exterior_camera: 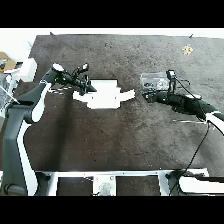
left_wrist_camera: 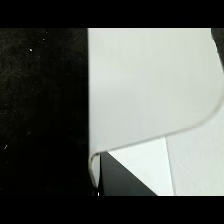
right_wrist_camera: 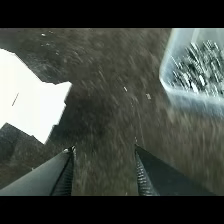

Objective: Fold the box and place the chain.

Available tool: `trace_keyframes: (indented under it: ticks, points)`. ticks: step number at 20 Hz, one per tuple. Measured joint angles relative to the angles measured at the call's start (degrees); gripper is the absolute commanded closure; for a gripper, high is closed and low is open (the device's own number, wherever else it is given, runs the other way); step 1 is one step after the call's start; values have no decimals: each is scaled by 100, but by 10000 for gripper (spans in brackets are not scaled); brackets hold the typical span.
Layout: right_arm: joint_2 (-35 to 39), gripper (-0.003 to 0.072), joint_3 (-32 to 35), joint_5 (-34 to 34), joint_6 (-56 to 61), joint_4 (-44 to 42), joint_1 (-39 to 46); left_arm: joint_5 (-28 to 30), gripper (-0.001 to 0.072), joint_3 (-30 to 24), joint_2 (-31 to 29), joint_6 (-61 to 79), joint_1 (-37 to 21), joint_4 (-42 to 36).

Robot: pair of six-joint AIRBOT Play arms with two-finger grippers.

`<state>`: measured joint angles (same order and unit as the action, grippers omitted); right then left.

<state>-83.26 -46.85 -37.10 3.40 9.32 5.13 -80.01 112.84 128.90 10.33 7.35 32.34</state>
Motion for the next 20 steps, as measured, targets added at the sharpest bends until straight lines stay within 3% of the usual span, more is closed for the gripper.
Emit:
trace_keyframes:
  ticks: [2,5,6,11,12,15,20]
  points:
    - [-24,211,-146,-4,-426,-52,-122,7,698,-7,0,15,0,11]
    - [-37,209,-391,-57,-1058,85,-409,9,697,-9,0,15,2,33]
    - [-42,161,-459,-85,-1266,188,-529,9,697,-9,0,15,2,35]
    - [-111,159,-715,-295,-2057,846,-1069,9,697,-9,0,17,2,24]
    - [-186,59,-850,-433,-2157,1043,-1172,9,697,-9,0,17,2,15]
    - [-540,11,-1329,-909,-2306,1539,-1469,7,697,-9,0,17,2,4]
    - [-1163,11,-1934,-1294,-2406,2133,-1998,7,697,-11,0,17,0,-13]
